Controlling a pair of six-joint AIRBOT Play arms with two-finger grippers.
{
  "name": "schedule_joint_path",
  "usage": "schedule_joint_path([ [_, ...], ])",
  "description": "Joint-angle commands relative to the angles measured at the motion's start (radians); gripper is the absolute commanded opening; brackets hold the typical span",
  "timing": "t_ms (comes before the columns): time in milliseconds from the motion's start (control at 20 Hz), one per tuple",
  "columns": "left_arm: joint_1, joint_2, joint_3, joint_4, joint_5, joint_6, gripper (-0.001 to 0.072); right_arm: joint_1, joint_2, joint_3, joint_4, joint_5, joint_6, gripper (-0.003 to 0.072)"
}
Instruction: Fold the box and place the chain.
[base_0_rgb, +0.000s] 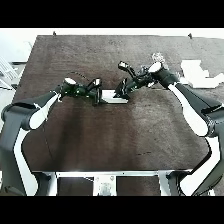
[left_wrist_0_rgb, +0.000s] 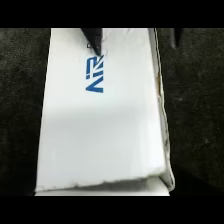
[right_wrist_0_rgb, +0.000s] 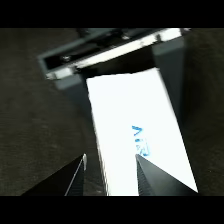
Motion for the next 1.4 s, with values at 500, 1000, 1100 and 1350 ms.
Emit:
schedule_joint_path([
  [500,0.0,0.0,0.001,-0.003,0.006,-0.003,0.0351,-0.066,-0.001,-0.015,0.121,-0.029,-0.069,0.0261],
  [1000,0.0,0.0,0.001,-0.003,0.006,-0.003,0.0351,-0.068,-0.004,-0.149,0.118,-0.034,-0.069,0.0042],
  [1100,0.0,0.0,0.001,-0.003,0.006,-0.003,0.0351,-0.068,-0.006,-0.171,0.118,-0.034,-0.069,0.0042],
  [1350,0.0,0.0,0.001,-0.003,0.006,-0.003,0.0351,-0.069,0.0,-0.173,0.141,-0.043,-0.07,0.0013],
])
